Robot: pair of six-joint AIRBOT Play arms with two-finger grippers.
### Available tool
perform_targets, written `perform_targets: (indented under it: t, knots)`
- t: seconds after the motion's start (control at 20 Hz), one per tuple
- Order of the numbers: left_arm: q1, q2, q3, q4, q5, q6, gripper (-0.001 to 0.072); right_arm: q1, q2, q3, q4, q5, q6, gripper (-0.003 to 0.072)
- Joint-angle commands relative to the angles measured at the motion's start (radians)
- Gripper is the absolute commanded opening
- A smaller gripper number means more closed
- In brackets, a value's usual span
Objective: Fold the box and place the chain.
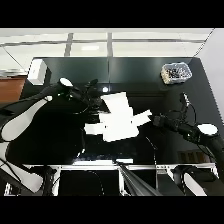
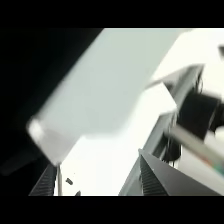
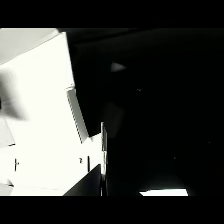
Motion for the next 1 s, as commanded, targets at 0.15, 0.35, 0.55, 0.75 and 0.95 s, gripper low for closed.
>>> perform_targets:
  t: [0.15,0.35,0.55,0.75,0.95]
  knots:
    - [-0.051,-0.041,0.112,0.124,-0.158,0.171,0.0345,0.001,0.001,0.000,-0.005,0.006,0.000,0.0015]
    - [-0.056,-0.041,0.112,0.122,-0.158,0.222,0.0130,0.001,0.001,0.000,-0.006,0.006,0.000,0.0015]
    - [-0.050,-0.039,0.119,0.122,-0.180,0.243,0.0025,-0.006,0.001,0.040,-0.048,0.006,-0.027,0.0296]
    - [-0.051,0.053,0.104,0.154,-0.166,0.241,0.0021,-0.036,0.001,0.279,-0.317,0.174,-0.027,0.0708]
    - [-0.100,0.306,-0.140,0.089,0.091,0.521,0.0023,-0.030,0.000,0.373,-0.435,0.304,-0.306,0.0702]
